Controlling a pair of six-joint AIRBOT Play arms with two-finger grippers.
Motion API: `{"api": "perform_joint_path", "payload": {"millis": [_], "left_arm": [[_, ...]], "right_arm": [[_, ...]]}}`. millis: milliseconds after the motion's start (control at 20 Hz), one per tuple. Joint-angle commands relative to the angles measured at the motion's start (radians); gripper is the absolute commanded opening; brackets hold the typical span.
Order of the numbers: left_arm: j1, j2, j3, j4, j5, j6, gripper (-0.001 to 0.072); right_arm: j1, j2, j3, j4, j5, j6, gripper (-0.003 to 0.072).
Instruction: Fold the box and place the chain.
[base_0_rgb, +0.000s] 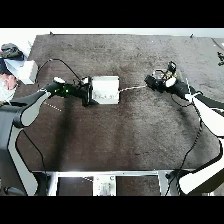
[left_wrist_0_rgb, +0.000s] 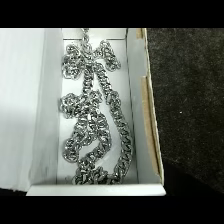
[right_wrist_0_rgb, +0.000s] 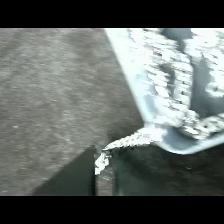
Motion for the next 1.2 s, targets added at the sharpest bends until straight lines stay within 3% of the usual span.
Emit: {"api": "perform_joint_path", "payload": {"millis": [0,150,250,550,1150], "left_arm": [[0.0,-0.001,0.0,0.0,0.0,0.0,0.0418],[0.0,0.0,0.0,0.0,0.0,0.0,0.0418],[0.0,-0.001,0.0,0.0,0.0,0.0,0.0418],[0.0,-0.001,0.0,0.0,0.0,0.0,0.0418],[0.0,-0.001,0.0,0.0,0.0,0.0,0.0417]], "right_arm": [[0.023,0.038,0.014,0.025,0.068,-0.019,0.0008],[0.089,0.18,0.011,0.029,0.232,-0.148,0.0008],[0.148,0.29,0.011,0.029,0.282,-0.198,0.0008],[0.307,0.529,0.012,0.029,0.26,-0.225,0.0009],[0.543,0.524,0.012,0.056,0.017,-0.223,0.0008]]}}
